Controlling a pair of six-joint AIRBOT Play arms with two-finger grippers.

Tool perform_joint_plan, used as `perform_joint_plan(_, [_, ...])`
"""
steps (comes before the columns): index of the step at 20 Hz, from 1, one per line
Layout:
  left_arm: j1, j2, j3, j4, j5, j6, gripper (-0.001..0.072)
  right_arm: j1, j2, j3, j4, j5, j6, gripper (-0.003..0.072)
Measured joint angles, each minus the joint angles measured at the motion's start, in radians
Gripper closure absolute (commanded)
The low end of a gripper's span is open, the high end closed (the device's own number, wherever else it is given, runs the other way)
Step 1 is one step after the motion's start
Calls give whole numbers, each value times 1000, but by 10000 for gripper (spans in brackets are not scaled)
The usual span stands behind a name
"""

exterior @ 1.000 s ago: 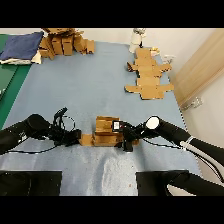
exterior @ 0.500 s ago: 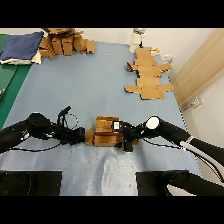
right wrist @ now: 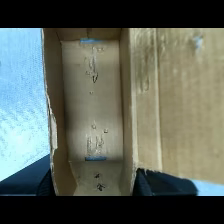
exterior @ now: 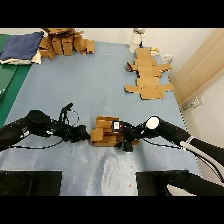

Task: Fold the box.

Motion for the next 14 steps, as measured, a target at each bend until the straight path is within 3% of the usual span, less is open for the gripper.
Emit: perform_joint_plan(14, [-20, -2, 31, -1, -1, 30, 462, 0, 0, 0, 0, 2, 0, 197])
